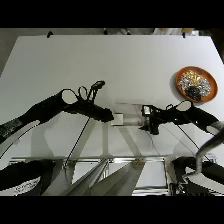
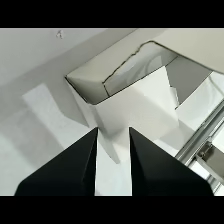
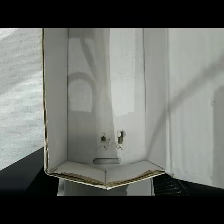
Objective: Fold the box and place the chain.
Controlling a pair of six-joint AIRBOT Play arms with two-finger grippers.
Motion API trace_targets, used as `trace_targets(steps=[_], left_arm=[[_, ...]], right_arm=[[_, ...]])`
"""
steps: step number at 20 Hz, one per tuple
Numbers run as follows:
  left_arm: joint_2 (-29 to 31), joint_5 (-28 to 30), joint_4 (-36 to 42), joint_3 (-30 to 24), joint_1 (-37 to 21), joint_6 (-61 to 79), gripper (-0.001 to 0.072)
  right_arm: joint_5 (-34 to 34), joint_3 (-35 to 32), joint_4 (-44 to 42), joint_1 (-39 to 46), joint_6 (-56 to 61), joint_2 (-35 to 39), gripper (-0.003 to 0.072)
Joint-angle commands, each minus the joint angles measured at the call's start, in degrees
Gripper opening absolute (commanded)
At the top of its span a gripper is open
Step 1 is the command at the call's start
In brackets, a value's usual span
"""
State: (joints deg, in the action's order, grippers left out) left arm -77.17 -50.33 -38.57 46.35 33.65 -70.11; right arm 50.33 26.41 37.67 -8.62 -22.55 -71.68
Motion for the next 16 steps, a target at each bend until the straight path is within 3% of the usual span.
trace_targets(steps=[1,5,7,11,16], left_arm=[[0.1,1.7,0.3,0.0,1.5,-1.0,0.0226],[0.1,5.3,-1.4,0.0,3.3,-5.5,0.0233],[0.1,6.8,-4.2,0.0,4.5,-9.4,0.0281],[0.1,8.0,-12.2,1.0,6.6,-19.3,0.0281],[-2.3,6.6,-21.0,6.4,10.7,-30.9,0.0281]], right_arm=[[0.0,0.0,0.0,0.0,0.0,0.0,0.0457],[0.0,0.0,0.0,0.0,0.0,0.0,0.0457],[0.0,0.0,0.0,0.0,0.0,0.0,0.0457],[0.0,0.0,0.0,0.0,0.0,0.0,0.0457],[0.0,0.0,0.0,0.0,0.0,0.0,0.0457]])
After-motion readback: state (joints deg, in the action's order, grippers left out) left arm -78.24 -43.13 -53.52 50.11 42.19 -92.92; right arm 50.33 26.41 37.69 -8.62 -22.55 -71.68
